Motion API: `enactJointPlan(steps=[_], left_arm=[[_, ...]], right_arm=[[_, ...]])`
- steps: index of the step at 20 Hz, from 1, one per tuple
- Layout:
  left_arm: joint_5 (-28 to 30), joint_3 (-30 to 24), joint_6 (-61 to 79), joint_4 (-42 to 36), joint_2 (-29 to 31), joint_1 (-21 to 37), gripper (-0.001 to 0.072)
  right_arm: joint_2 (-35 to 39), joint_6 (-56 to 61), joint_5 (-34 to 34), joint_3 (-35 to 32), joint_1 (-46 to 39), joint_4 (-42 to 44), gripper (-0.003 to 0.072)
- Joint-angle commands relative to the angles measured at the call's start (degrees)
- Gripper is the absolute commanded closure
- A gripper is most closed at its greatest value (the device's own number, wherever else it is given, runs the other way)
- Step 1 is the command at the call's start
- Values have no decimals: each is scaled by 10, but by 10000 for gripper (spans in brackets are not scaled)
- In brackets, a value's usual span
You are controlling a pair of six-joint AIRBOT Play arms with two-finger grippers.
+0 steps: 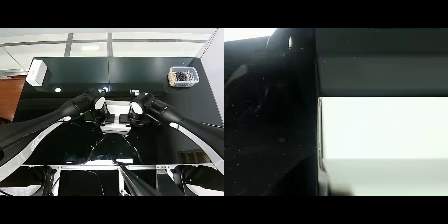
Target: Fold the box and place the chain.
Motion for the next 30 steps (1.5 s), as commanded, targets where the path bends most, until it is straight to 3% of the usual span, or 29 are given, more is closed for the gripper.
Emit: enactJointPlan(steps=[1, 3, 7, 9, 10, 11, 12, 15, 17, 19, 21, 25, 28, 30], left_arm=[[2, 1, 2, -3, 0, 0, 683], [2, 1, 2, -3, 0, 0, 683], [2, 1, 2, -3, 0, 0, 683], [2, 1, 2, -3, 0, 0, 683], [2, 1, 2, -3, 0, 0, 684], [2, 1, 2, -3, 0, 0, 683], [2, 1, 2, -3, 0, 0, 683], [2, 1, 2, -3, 0, 0, 684], [0, 1, 2, -3, 0, 0, 683], [0, 1, 2, -3, 0, 0, 683], [0, 1, 2, -3, 0, 0, 683], [3, 1, 2, -3, 0, 0, 684], [2, 1, 2, -3, 0, 0, 684], [1, 0, 2, -3, 0, 0, 683]], right_arm=[[63, -53, 10, 5, 0, 0, 400], [129, -59, 14, 5, 0, -49, 400], [210, -48, 38, 5, -18, -321, 400], [212, -52, -8, -3, -66, -402, 400], [211, -52, -63, -15, -103, -422, 399], [208, -52, -129, -30, -146, -421, 293], [197, -36, -195, -47, -194, -414, -18], [112, -9, -220, -49, -316, -320, -20], [41, -14, -224, -14, -382, -256, -19], [-33, -62, -219, 71, -432, -172, -18], [-113, -108, -170, 193, -462, -118, -18], [-257, -176, -49, 415, -484, -96, -18], [-316, -189, -22, 475, -493, -87, -15], [-331, -189, -29, 476, -501, -85, 92]])
